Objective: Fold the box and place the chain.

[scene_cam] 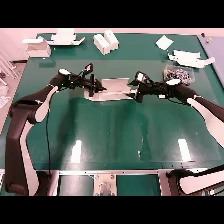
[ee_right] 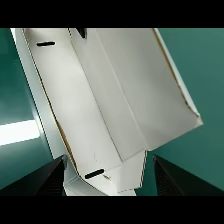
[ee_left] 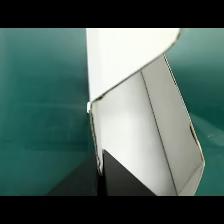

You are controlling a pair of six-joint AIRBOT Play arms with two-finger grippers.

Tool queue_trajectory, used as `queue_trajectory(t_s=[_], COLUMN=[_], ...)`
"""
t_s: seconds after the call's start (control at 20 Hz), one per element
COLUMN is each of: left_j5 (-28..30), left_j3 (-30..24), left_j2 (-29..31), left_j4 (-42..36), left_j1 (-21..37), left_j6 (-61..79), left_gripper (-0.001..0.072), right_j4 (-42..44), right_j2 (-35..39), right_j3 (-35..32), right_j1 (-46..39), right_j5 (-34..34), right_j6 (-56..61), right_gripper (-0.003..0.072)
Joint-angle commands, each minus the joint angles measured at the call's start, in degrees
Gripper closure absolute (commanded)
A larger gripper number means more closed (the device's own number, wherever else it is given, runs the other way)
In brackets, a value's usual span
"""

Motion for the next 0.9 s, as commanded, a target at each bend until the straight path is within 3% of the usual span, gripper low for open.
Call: queue_trajectory(t_s=[0.0, 0.3, 0.85], left_j5=[0.0, 0.0, 0.1], left_j3=[0.0, 0.0, 0.0], left_j2=[0.0, 0.0, 0.0], left_j4=[0.2, 0.2, 0.3], left_j1=[0.0, 0.0, 0.0], left_j6=[0.0, 0.0, 0.0], left_gripper=[0.0687, 0.0687, 0.0687], right_j4=[-1.2, -3.9, -6.1], right_j2=[-1.9, -2.7, -9.2], right_j3=[2.2, 4.1, 13.5], right_j1=[-0.8, -2.0, -2.0], right_j5=[2.1, 3.5, 12.0], right_j6=[0.8, 1.7, 5.0], right_gripper=[0.0041, 0.0041, 0.0041])
